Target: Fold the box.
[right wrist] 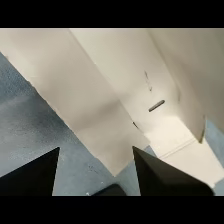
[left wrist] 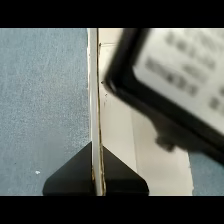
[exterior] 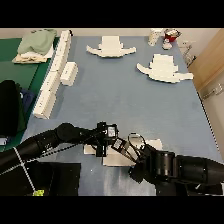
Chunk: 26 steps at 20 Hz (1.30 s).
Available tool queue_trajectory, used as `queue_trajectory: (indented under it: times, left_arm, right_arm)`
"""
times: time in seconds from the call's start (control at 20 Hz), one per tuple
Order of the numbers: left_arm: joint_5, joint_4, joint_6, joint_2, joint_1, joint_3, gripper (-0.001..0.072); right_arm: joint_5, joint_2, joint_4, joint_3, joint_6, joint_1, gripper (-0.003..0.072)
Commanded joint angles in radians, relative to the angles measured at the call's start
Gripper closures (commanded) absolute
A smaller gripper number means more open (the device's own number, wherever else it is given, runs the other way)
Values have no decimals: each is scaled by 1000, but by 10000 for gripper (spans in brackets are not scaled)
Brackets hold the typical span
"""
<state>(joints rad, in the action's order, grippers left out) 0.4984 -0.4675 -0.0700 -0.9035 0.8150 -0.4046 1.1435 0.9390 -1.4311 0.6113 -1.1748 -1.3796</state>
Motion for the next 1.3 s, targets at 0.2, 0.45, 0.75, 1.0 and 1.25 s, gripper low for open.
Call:
queue_trajectory:
  times: [0.2, 0.45, 0.75, 1.0, 1.25]
  left_arm:
    - [0, 0, 0, -1, 1, 0, 697]
    - [0, 0, 0, -1, 1, 0, 697]
    - [0, 0, 0, -1, 1, 0, 697]
    - [0, 0, 0, -1, 1, 0, 697]
    - [0, 0, 0, -1, 1, 0, 697]
  right_arm:
    - [-126, 40, 80, -72, -98, -12, -34]
    - [-104, 22, 193, -61, 63, -12, -34]
    - [-32, -118, 272, -58, 101, -10, -34]
    - [-45, -156, 251, -61, -63, 45, -34]
    - [-127, -241, 75, -98, -367, 223, -34]
